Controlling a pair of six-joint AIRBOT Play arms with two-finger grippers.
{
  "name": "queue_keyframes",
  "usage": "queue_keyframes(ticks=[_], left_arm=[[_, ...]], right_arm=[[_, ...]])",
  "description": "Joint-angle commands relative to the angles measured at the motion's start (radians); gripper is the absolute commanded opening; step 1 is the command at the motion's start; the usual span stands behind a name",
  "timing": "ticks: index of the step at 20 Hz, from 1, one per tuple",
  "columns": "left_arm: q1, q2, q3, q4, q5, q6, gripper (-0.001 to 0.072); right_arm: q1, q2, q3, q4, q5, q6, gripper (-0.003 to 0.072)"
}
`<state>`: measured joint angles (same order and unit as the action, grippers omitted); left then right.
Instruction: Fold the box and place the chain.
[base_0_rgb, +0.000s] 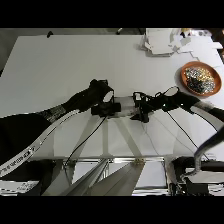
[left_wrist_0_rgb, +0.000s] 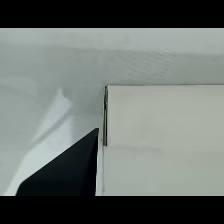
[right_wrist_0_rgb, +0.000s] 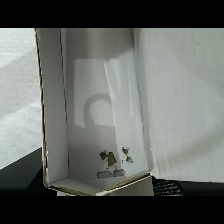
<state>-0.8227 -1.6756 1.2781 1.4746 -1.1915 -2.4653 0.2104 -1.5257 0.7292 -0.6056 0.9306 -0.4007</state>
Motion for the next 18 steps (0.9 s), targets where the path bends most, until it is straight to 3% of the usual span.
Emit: queue_keyframes(ticks=[1, 2, 6, 10, 12, 13, 14, 18], left_arm=[[0.001, -0.024, 0.004, -0.054, -0.003, 0.0, 0.0195], [0.001, -0.028, 0.004, -0.057, -0.003, 0.0, 0.0186], [0.001, -0.031, 0.004, -0.061, -0.003, 0.0, 0.0002], [0.002, -0.031, 0.004, -0.061, -0.018, 0.025, 0.0002], [0.006, -0.031, 0.004, -0.077, -0.021, 0.067, 0.0062], [0.013, -0.029, 0.004, -0.092, -0.021, 0.083, 0.0164], [0.019, -0.027, 0.004, -0.102, -0.021, 0.086, 0.0216], [0.037, -0.011, 0.004, -0.092, -0.016, 0.086, 0.0207]], right_arm=[[0.0, 0.0, 0.0, 0.0, 0.0, 0.0, 0.0389], [0.0, 0.0, 0.0, 0.0, 0.0, 0.0, 0.0389], [0.0, 0.0, 0.0, 0.0, 0.0, 0.0, 0.0389], [0.0, 0.0, 0.0, 0.0, 0.0, 0.0, 0.0389], [0.0, 0.0, 0.0, 0.0, 0.0, 0.0, 0.0389], [0.0, 0.0, 0.0, 0.0, 0.0, 0.0, 0.0389], [0.0, 0.0, 0.0, 0.0, 0.0, 0.0, 0.0389], [0.0, 0.0, 0.0, 0.0, 0.0, 0.0, 0.0389]])
